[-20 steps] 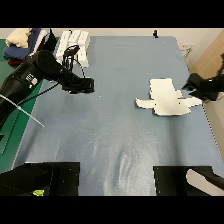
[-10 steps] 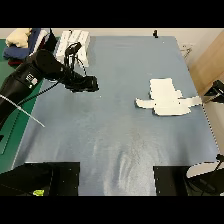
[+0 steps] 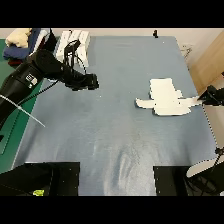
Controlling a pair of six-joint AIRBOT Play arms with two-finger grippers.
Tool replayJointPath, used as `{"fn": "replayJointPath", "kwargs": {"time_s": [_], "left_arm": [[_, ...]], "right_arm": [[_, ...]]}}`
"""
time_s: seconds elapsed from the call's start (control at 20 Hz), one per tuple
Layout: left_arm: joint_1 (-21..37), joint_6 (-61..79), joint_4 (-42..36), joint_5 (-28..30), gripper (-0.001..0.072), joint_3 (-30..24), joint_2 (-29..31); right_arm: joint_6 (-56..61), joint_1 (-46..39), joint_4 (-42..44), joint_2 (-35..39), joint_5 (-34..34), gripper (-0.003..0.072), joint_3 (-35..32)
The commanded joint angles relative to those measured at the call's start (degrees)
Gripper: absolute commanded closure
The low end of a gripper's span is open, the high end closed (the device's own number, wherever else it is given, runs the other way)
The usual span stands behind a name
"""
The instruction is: Fold the box.
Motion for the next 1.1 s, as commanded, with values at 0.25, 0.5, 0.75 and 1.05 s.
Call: {"fn": "replayJointPath", "kwargs": {"time_s": [0.25,0.5,0.75,1.05], "left_arm": [[0.04,-2.84,-1.55,0.15,0.0247,0.04,0.00],[0.07,-0.76,-1.05,-4.48,0.0420,0.04,0.02],[0.07,5.81,-0.63,-10.01,0.0420,0.04,0.02],[1.01,8.59,-0.70,-11.47,0.0420,0.04,0.00]], "right_arm": [[-4.48,1.55,23.85,-0.74,13.46,0.0680,-0.13],[-0.96,10.29,23.08,10.05,5.38,0.0680,-15.13],[4.96,20.33,18.01,30.05,-6.19,0.0681,-41.55],[13.22,25.35,14.73,47.50,-13.00,0.0679,-60.83]]}}
